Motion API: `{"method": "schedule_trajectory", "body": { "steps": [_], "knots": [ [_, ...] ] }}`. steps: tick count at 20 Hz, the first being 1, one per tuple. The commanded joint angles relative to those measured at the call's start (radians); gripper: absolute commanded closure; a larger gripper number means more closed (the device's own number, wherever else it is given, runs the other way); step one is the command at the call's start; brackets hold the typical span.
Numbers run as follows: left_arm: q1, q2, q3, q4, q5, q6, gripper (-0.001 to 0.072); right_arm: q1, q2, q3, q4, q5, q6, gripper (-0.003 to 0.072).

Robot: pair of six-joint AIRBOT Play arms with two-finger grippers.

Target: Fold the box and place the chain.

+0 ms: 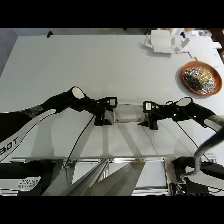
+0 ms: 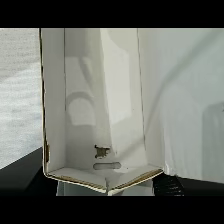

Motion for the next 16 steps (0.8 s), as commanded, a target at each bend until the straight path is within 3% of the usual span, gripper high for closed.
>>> {"method": "schedule_trajectory", "body": {
  "steps": [1,6,15,16],
  "knots": [
    [-0.004,0.003,-0.002,-0.014,0.002,0.023,0.0001,-0.001,0.0,0.0,0.0,0.0,0.0,0.0279],
    [-0.045,0.002,-0.002,-0.1,0.064,0.027,0.0001,-0.001,0.0,0.0,0.0,0.0,0.0,0.0279],
    [-0.069,-0.044,-0.002,-0.102,0.051,0.023,0.0014,-0.001,0.0,0.0,0.0,0.0,0.0,0.0279],
    [-0.069,-0.047,-0.003,-0.101,0.052,0.019,0.0048,-0.001,0.0,0.0,0.0,0.0,0.0,0.0279]
  ]
}}
